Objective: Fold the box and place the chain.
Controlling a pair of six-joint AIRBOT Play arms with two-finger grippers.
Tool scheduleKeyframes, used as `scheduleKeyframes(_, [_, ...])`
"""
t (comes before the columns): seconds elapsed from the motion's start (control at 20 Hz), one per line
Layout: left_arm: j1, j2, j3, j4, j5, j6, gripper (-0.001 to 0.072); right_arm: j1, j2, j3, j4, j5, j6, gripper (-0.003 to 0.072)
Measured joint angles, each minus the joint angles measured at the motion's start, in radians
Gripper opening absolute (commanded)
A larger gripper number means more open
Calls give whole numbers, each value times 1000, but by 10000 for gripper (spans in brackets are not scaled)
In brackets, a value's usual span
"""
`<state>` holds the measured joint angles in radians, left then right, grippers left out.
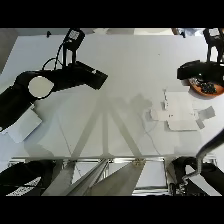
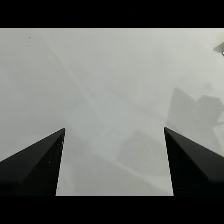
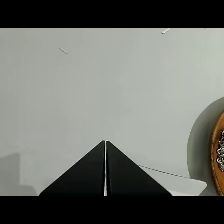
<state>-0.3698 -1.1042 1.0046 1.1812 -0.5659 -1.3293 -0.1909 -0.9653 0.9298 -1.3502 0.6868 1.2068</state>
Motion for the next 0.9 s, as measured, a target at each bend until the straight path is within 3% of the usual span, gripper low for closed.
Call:
scheduleKeyframes(0.1, [0,0,0,0,0,0,702,0,0,0,5,0,0,17])
scheduleKeyframes(0.2, [0,0,0,0,0,0,702,0,0,0,7,2,0,205])
scheduleKeyframes(0.35, [0,0,0,0,0,0,702,-4,0,0,6,2,1,232])
scheduleKeyframes(0.5, [0,0,0,0,0,0,702,-45,0,9,-20,33,47,339])
scheduleKeyframes(0.9, [0,0,0,0,0,0,702,-347,-25,43,-132,316,26,367])
